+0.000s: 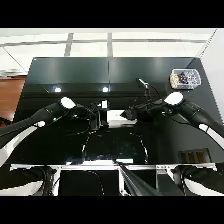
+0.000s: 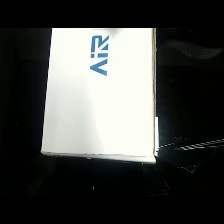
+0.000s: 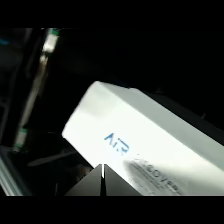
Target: Fold the box and place the chain.
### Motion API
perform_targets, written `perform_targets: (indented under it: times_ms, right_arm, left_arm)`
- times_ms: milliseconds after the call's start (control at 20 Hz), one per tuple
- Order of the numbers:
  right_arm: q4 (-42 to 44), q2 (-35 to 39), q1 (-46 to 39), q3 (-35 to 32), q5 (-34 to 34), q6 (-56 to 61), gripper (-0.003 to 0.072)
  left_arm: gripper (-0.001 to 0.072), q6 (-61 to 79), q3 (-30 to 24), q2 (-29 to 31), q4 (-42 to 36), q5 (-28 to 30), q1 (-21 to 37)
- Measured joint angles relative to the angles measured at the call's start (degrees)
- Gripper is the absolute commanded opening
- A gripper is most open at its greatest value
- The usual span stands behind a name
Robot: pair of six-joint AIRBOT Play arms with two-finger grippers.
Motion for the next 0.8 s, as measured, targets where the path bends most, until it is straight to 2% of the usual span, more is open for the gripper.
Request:
perform_targets:
  times_ms: [450, 700, 750, 800]
  right_arm:
    - [-6.7, -3.4, -0.2, 0.1, -0.9, 5.3, 0.0014]
    - [-9.2, 0.0, -4.0, 5.3, 5.9, 4.2, 0.0013]
    - [-9.4, 1.4, -5.6, 6.3, 8.1, 4.0, 0.0013]
    - [-9.6, 3.3, -7.9, 7.2, 10.5, 4.0, 0.0014]
  left_arm:
    - [0.0350, 0.0, 0.0, 0.0, 0.0, 0.0, 0.0]
    - [0.0355, 0.0, 0.2, 0.0, -0.1, 0.1, 0.0]
    - [0.0454, 0.0, 0.4, 0.0, 0.0, 0.0, 0.0]
    - [0.0687, -0.1, 0.6, 0.2, 0.1, 0.0, 0.0]
